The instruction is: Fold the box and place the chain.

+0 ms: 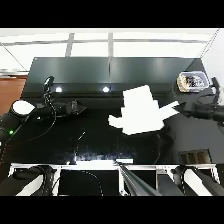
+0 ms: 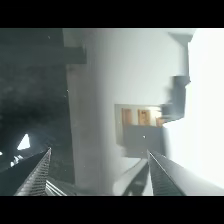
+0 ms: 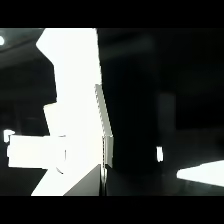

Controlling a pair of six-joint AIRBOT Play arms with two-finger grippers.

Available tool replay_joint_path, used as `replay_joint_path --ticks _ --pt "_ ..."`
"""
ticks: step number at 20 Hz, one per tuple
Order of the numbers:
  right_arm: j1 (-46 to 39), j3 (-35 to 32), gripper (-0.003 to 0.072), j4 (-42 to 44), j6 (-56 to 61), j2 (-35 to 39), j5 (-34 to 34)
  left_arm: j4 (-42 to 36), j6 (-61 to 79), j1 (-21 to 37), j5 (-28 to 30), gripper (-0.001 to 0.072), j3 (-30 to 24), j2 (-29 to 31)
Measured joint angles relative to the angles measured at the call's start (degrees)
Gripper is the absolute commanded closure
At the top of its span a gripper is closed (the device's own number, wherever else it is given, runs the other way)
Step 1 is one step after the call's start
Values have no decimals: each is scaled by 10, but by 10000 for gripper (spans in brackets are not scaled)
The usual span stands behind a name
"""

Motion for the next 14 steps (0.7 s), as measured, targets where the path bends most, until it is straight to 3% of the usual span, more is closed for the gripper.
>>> replay_joint_path --ticks 3,6,10,14 --pt "104 -81 678 40 -9 90 -94 -38 4 0 -5 0 0 -5" --pt "190 -133 678 59 -8 130 -156 -102 47 0 -26 0 1 -32" --pt "258 -159 679 67 0 147 -199 -162 116 0 -98 1 24 -113" --pt "281 -166 678 71 7 151 -215 -179 164 -11 -171 1 85 -212"
